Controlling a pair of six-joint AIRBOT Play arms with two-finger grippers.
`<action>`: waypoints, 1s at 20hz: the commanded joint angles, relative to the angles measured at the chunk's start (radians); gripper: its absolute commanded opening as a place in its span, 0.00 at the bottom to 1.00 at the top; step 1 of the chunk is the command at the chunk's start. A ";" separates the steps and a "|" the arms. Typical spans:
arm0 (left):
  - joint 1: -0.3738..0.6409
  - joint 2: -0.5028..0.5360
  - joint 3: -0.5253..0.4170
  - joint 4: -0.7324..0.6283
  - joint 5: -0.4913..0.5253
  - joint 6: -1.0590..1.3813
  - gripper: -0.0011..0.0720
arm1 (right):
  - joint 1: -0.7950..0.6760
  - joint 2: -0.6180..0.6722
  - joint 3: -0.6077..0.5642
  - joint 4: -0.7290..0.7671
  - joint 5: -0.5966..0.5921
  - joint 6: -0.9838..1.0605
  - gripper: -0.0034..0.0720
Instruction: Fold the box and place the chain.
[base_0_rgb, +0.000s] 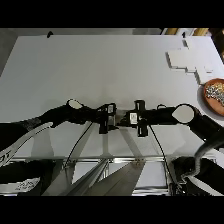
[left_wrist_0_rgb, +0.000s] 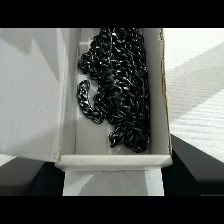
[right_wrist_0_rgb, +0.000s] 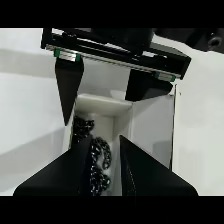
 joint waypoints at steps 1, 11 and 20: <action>0.000 0.000 0.001 0.000 0.000 0.000 0.16 | 0.000 0.020 0.001 -0.047 -0.001 0.000 0.32; 0.000 0.000 0.001 0.000 0.000 0.000 0.16 | -0.399 0.109 -0.014 -0.311 0.308 0.006 0.26; 0.000 0.000 0.001 0.000 0.000 0.000 0.16 | -0.483 -0.040 -0.154 -0.141 0.149 -0.247 0.45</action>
